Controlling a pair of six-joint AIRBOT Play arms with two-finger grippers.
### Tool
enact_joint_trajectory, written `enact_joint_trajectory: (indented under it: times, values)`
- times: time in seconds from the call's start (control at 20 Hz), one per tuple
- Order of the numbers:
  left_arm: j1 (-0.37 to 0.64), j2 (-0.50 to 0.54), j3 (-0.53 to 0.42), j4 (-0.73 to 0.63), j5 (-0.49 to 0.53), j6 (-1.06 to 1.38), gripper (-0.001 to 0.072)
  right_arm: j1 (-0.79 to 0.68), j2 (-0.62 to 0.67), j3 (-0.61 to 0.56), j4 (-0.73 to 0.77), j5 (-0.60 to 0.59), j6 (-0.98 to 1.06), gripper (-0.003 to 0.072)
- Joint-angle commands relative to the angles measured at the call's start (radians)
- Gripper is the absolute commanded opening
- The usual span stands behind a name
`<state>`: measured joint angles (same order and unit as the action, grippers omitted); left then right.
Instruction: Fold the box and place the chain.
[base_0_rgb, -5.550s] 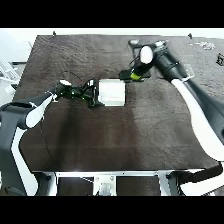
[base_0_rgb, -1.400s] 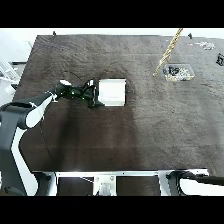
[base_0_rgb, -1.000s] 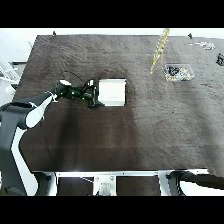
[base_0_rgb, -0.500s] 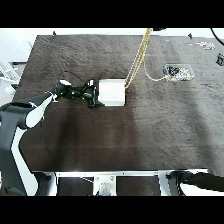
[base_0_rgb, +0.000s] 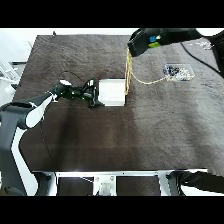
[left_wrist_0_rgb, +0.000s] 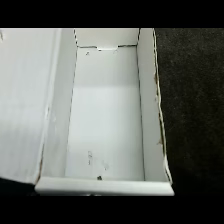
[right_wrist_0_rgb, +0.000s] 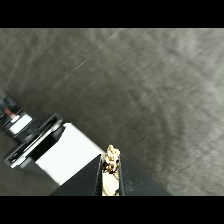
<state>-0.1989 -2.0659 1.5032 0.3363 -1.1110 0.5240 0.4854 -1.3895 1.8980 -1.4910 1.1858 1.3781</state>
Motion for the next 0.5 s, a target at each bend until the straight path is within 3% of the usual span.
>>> enact_joint_trajectory:
  times: [0.0,0.2,0.45]
  values:
    - [0.001,0.001,0.0,0.0,0.0,0.0,0.0542,0.019,0.0,-0.031,0.01,-0.008,-0.003,0.0002]
    - [0.001,0.001,0.0,0.0,0.0,0.0,0.0542,0.02,0.001,-0.008,0.026,-0.015,-0.004,0.0003]
    - [0.001,0.001,0.0,0.0,0.0,0.0,0.0542,0.02,0.001,0.035,0.168,-0.027,-0.1,0.0003]
